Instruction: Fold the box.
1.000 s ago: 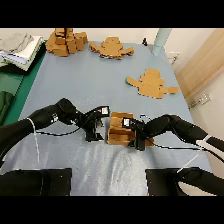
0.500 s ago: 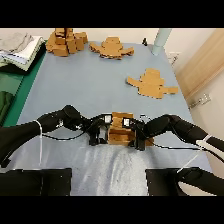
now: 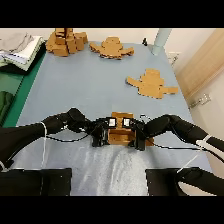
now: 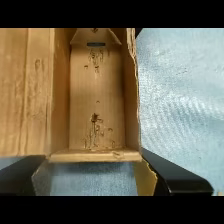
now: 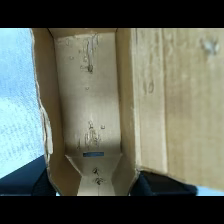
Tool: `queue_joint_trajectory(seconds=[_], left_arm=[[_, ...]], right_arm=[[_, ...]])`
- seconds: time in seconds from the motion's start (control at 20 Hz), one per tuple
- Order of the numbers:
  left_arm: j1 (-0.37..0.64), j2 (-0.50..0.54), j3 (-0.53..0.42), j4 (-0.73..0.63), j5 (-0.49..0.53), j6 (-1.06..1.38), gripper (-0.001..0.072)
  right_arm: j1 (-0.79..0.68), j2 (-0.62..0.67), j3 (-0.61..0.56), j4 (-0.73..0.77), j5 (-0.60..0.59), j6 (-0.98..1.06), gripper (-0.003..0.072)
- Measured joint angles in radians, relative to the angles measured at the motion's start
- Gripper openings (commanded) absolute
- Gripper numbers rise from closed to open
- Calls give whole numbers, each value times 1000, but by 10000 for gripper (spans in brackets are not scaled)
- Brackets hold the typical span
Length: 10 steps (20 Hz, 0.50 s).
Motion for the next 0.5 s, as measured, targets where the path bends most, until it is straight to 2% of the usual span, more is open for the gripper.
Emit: queue_joint_trajectory(seconds=[0.25, 0.35, 0.5], left_arm=[[-24, -2, 1, -6, 20, -8, 706], [-30, -2, 1, -3, 25, -17, 518], [-33, -2, 1, 2, 27, -26, 519]], right_arm=[[0, 0, 0, 0, 0, 0, 572], [0, 0, 0, 0, 0, 0, 572], [0, 0, 0, 0, 0, 0, 572]])
